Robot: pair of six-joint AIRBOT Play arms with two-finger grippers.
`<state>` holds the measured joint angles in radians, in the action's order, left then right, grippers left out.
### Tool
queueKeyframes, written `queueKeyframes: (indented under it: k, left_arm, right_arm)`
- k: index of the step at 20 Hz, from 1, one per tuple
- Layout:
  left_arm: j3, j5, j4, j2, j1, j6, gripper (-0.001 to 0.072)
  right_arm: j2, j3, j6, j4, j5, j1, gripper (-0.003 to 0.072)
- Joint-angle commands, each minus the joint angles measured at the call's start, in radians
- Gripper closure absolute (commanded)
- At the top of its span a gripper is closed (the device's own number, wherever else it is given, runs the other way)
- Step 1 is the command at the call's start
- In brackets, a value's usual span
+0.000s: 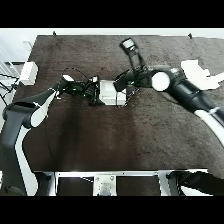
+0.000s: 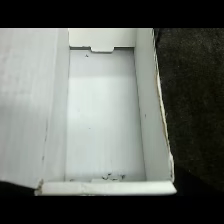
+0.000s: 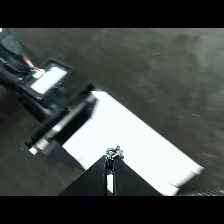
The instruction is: Fold the box and place the chain.
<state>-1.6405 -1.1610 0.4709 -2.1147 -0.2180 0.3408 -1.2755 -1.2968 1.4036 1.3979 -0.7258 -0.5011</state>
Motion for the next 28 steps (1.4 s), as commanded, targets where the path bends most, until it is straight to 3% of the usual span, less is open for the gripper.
queueKeyframes:
  k: [1,5,10,13,20,28]
  left_arm:
    - [0.000,0.001,0.000,0.000,0.000,0.000,0.0235]
    - [0.000,0.001,0.000,0.000,0.000,0.000,0.0235]
    - [0.000,0.001,0.000,0.000,0.000,0.000,0.0236]
    - [0.000,0.001,0.000,0.000,0.000,0.000,0.0236]
    - [0.000,0.001,0.000,0.000,0.000,0.000,0.0235]
    - [0.000,0.001,0.000,0.000,0.000,0.000,0.0236]
  right_arm:
    - [0.100,-0.067,0.002,0.054,-0.162,0.076,0.0674]
    - [0.167,-0.138,0.002,0.054,-0.155,0.137,0.0674]
    - [0.132,-0.127,0.003,-0.030,-0.157,0.113,0.0674]
    - [0.084,-0.089,0.003,-0.063,-0.136,0.066,0.0674]
    - [-0.128,-0.044,-0.027,-0.130,0.083,-0.049,0.0676]
    - [-0.214,-0.039,-0.017,-0.193,0.114,-0.055,0.0676]
